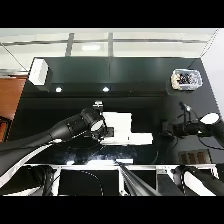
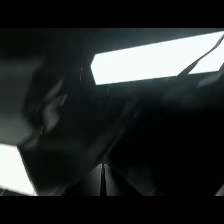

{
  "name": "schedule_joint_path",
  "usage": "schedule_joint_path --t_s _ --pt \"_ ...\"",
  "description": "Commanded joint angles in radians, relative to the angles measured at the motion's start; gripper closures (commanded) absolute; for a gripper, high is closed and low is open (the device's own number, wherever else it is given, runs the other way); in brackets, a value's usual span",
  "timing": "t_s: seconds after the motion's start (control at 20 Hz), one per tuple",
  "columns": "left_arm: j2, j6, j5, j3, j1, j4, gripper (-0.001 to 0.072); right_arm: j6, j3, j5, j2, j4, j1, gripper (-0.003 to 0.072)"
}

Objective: Fold the box and place the chain.

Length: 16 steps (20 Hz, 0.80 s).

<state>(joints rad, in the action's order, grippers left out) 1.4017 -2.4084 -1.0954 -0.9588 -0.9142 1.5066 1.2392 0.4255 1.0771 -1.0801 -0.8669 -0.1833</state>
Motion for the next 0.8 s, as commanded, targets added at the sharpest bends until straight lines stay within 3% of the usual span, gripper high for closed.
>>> schedule_joint_path --t_s 0.0,0.15,0.3,0.4,0.45,0.75 --pt "0.0 -0.001 -0.002 -0.001 0.0 0.001 0.0684 -0.056 -0.004 0.12 -0.138 0.149 0.089 0.0673" --pt "0.0 -0.001 -0.002 -0.001 0.0 0.0 0.0684 -0.225 0.002 0.113 -0.19 0.378 0.203 0.0673" --pt "0.0 -0.001 -0.002 -0.001 0.0 0.0 0.0684 -0.272 0.038 0.201 -0.19 0.436 0.222 0.0665" --pt "0.0 -0.001 -0.002 -0.001 0.0 0.0 0.0683 -0.278 0.063 0.251 -0.189 0.436 0.222 0.0198" --pt "0.0 -0.001 -0.002 -0.001 0.0 0.0 0.0684 -0.291 0.074 0.256 -0.187 0.436 0.222 0.0153" --pt "0.0 -0.001 -0.002 -0.001 0.0 0.0 0.0684 -0.266 0.13 0.161 -0.183 0.432 0.339 0.0155"
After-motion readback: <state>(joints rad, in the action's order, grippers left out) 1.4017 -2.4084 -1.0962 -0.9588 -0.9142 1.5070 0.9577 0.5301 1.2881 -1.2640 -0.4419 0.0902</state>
